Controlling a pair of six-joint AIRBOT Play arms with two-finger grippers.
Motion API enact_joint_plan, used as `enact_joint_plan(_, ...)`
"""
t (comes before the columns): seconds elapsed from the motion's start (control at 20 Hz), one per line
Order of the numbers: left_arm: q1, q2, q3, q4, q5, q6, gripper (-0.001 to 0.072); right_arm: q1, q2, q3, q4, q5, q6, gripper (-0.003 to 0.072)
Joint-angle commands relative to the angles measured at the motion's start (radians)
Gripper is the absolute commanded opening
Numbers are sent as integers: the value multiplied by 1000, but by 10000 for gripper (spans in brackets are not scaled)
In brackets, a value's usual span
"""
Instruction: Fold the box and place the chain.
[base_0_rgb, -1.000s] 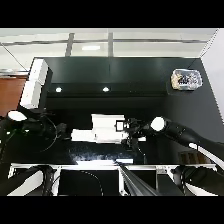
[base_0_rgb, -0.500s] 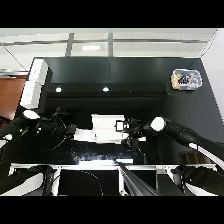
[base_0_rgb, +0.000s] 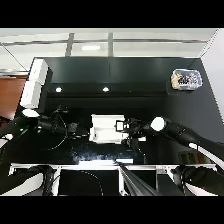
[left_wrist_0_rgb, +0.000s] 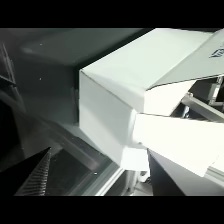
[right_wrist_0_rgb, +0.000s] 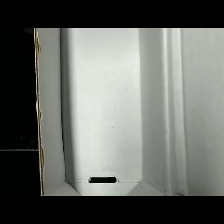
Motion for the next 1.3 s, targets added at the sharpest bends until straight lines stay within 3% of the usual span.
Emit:
enact_joint_plan(0.0, -23, 11, 2, -7, -26, -19, 702, 1, 1, 1, 0, -1, 0, 407)
enact_joint_plan(0.2, -114, 31, 2, -7, 44, -73, 701, 1, 1, 1, 0, -1, 0, 408)
enact_joint_plan(0.5, -292, 74, 2, 38, 332, -274, 701, 1, 1, 1, 0, -1, 0, 408)
enact_joint_plan(0.9, -381, 77, 6, 104, 405, -411, 701, 1, 1, 1, 0, -1, 0, 408)
enact_joint_plan(1.05, -451, 77, 56, 282, 405, -600, 699, 1, 1, 1, 0, -1, 0, 407)
enact_joint_plan(1.25, -632, 75, 179, 732, 371, -1084, 685, 1, 1, 1, 0, -1, 0, 408)
